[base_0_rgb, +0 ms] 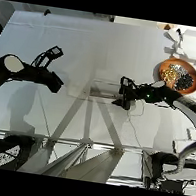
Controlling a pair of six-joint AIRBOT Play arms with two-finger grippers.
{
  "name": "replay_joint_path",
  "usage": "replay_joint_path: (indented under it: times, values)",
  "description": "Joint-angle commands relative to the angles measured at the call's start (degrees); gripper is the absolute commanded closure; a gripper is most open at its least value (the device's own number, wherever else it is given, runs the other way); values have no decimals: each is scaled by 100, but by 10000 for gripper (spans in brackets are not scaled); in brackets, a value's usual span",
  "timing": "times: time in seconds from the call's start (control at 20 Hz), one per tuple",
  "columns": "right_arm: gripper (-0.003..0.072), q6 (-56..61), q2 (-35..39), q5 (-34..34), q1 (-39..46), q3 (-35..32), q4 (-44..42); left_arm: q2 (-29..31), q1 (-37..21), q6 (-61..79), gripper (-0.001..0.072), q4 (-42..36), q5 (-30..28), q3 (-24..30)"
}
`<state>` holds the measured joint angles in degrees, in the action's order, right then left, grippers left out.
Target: Fold the box and place the chain.
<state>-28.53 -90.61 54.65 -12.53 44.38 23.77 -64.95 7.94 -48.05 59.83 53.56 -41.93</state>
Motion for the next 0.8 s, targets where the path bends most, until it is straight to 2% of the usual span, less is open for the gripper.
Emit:
replay_joint_path:
  times: [0.0,0.15,0.25,0.55,0.75]
  values:
    - [282,2,0,0,0,0,-2,-544,-223,-1307,704,-153,-68,131]
    - [282,0,0,0,0,0,-2,-1128,-275,-1421,707,-472,-92,127]
    - [282,0,0,0,-2,0,-2,-1388,-256,-1368,707,-979,-74,127]
    - [282,0,0,0,-2,0,-2,-1537,-120,-1263,707,-1504,-221,127]
    - [282,2,0,0,0,0,-2,-1537,-35,-313,707,-2686,-17,127]
